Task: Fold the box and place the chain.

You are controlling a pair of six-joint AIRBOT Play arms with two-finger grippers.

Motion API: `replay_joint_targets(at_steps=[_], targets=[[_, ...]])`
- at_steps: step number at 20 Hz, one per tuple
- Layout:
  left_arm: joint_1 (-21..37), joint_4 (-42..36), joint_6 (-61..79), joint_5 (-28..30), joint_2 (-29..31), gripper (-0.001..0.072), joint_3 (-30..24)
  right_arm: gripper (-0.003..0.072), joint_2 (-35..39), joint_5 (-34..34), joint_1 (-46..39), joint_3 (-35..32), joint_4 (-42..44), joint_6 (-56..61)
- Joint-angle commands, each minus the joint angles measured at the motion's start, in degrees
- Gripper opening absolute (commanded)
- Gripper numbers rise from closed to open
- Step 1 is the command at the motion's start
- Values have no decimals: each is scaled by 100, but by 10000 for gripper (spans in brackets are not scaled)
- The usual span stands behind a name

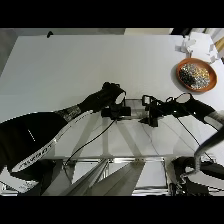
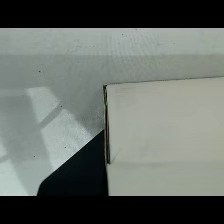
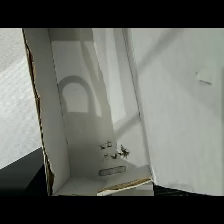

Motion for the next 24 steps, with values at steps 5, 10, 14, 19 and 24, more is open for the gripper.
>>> replay_joint_targets(at_steps=[5, 10, 14, 19, 24], targets=[[2, -11, 39, -83, -13, 4, 2, 400, 0, -2, 2, 0, -2, -2], [133, -9, 170, -164, 214, 345, 2, 400, 0, 0, 0, 0, 0, -2], [369, -26, 660, -337, 621, 350, 2, 400, 0, -2, 0, 0, 0, -2], [767, -70, 3355, -651, 1217, 503, 2, 400, 0, -2, 0, 0, 0, -2], [1106, -398, 6883, -874, 1923, 696, -400, 400, 0, -2, 0, 0, -2, -2]])
